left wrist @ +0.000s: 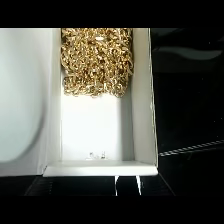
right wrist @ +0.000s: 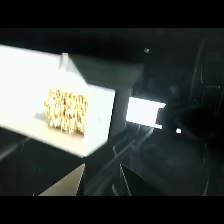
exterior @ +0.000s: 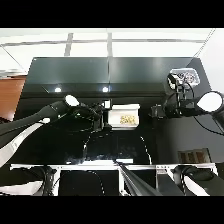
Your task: Fold the box and place the chain.
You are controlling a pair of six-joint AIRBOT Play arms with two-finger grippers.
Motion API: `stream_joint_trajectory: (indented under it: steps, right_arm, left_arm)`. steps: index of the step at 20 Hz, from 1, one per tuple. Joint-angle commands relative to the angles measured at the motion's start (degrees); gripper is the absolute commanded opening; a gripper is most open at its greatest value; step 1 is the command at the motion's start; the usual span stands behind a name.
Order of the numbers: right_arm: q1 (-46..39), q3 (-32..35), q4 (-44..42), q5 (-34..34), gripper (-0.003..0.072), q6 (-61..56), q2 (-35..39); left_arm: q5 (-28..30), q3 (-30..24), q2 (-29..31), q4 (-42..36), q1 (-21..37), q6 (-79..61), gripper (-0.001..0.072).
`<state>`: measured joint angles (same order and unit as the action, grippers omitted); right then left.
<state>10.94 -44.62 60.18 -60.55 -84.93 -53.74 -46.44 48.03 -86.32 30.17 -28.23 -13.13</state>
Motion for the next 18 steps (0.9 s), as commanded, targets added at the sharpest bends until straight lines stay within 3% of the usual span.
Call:
stream_joint_trajectory:
  steps: [1, 2, 4, 7, 10, 14, 16, 18]
  right_arm:
    - [0.02, 0.31, -0.44, 12.66, 0.0468, 0.52, -1.99]
    - [0.04, 0.22, -1.62, 17.55, 0.0699, 3.04, -3.13]
    - [0.52, -0.63, -7.32, 24.65, 0.0699, 8.85, -6.67]
    - [4.04, -2.67, -19.32, 24.3, 0.0697, 28.26, -13.38]
    - [6.56, -2.86, -19.67, 23.61, 0.0695, 45.16, -15.78]
    - [4.66, -6.1, -18.53, 4.55, 0.0695, 50.21, -15.76]
    - [4.92, -6.19, -14.08, 1.14, 0.0695, 50.56, -15.78]
    - [6.23, -6.05, -9.53, 1.9, 0.0694, 53.83, -15.85]
  left_arm:
    - [1.9, 0.04, -0.04, -0.22, -0.74, 0.09, 0.0436]
    - [1.9, 0.04, -0.04, -0.22, -0.74, 0.09, 0.0436]
    - [1.9, 0.04, -0.04, -0.22, -0.74, 0.09, 0.0434]
    - [1.9, 0.04, -0.04, -0.22, -0.74, 0.09, 0.0433]
    - [1.88, 0.04, -0.04, -0.22, -0.74, 0.09, 0.0433]
    - [1.9, 0.04, -0.04, -0.22, -0.74, 0.09, 0.0433]
    - [1.88, 0.04, -0.04, -0.22, -0.74, 0.09, 0.0433]
    - [1.81, 0.04, -0.04, -0.22, -0.74, 0.09, 0.0434]
